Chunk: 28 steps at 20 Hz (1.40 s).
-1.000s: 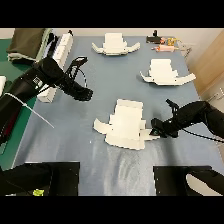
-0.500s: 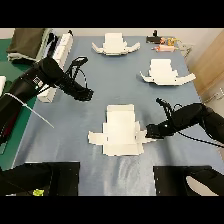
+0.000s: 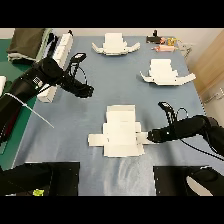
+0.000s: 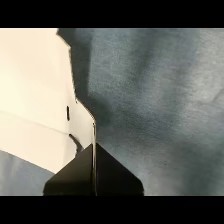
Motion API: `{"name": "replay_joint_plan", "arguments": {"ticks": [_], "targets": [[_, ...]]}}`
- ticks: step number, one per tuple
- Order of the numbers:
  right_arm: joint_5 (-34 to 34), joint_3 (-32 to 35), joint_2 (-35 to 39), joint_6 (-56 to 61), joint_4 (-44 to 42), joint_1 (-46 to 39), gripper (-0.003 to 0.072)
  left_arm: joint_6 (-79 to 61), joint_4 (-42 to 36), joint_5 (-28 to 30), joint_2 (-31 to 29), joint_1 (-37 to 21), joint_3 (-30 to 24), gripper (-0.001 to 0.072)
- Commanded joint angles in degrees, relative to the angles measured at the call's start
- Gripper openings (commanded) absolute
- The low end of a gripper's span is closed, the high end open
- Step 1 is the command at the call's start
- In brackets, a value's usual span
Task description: Fold the box.
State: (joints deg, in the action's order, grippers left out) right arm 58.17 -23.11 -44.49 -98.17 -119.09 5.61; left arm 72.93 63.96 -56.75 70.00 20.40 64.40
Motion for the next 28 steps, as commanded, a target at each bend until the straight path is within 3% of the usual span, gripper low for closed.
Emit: {"name": "replay_joint_plan", "arguments": {"ticks": [1, 3, 6, 7, 8, 9, 16, 21, 28], "targets": [[-1.79, 1.53, 0.79, -0.42, 0.13, 0.13, 0.0002, -0.04, -0.11, 0.61, 0.02, -0.13, 0.07, 0.0016], [-1.77, 1.53, 1.44, -1.86, 0.13, 0.13, 0.0002, -1.88, -1.05, -0.26, 0.28, -1.14, 0.07, 0.0016], [-1.84, 1.55, 3.02, -5.79, 0.15, 0.13, 0.0002, -9.55, -11.02, -6.32, 3.13, -6.56, 0.17, 0.0017], [-2.05, 1.55, 3.54, -6.91, 0.11, 0.13, 0.0002, -12.66, -15.50, -8.90, 4.79, -8.70, 0.17, 0.0078], [-2.49, 1.57, 3.85, -7.21, 0.13, 0.13, 0.0002, -14.49, -19.80, -11.08, 6.54, -10.45, 0.17, 0.0381], [-3.08, 1.57, 3.85, -7.50, 0.15, 0.13, 0.0002, -15.28, -22.93, -12.44, 8.17, -11.61, 0.17, 0.0525], [-4.44, 1.70, 3.80, -7.93, -0.09, 0.13, 0.0002, -24.72, -25.88, -17.46, 17.44, -6.99, 0.17, 0.0521], [-4.42, 1.70, 3.80, -7.93, -0.26, 0.13, 0.0002, -31.32, -27.85, -20.94, 17.68, -3.54, 0.17, 0.0520], [-4.22, 1.70, 3.80, -7.89, -0.31, 0.13, 0.0002, -32.85, -27.87, -23.89, 17.68, -3.85, 0.17, 0.0520]]}}
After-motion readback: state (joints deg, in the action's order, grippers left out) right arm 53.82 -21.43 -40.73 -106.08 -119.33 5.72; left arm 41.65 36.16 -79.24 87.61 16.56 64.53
